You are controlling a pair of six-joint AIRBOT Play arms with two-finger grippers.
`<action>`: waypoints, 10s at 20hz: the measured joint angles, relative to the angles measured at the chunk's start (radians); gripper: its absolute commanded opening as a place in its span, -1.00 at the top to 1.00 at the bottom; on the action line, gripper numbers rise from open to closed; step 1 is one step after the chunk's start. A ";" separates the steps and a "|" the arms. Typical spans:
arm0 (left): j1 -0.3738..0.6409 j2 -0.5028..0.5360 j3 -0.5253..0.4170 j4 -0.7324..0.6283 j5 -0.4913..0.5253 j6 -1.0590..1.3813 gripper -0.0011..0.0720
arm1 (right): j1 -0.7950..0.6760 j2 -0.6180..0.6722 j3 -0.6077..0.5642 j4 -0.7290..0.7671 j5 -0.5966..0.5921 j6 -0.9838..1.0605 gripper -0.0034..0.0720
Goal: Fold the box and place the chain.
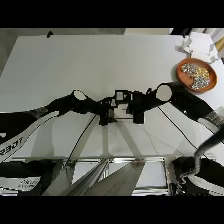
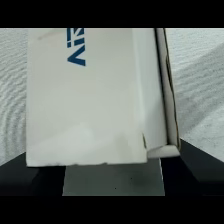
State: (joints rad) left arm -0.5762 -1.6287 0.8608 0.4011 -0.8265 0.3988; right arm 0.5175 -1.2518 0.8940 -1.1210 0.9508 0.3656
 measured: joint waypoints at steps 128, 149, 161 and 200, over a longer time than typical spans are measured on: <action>-0.002 0.000 0.000 -0.001 -0.001 -0.003 0.89 | -0.107 0.153 -0.225 0.330 -0.015 -0.161 0.87; -0.002 0.000 0.000 -0.002 0.000 -0.003 0.89 | -0.108 0.111 -0.241 0.425 -0.078 -0.243 0.87; -0.002 0.000 0.000 -0.001 0.000 -0.002 0.89 | -0.108 0.103 -0.303 0.396 -0.122 -0.243 0.87; 0.010 0.024 -0.001 -0.006 0.024 -0.040 0.97 | -0.689 0.397 -0.166 -0.272 0.455 1.028 0.86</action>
State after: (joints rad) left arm -0.5659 -1.6051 0.8600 0.3946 -0.8021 0.3592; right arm -0.1711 -0.8547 0.7277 -1.3930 1.4059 1.3937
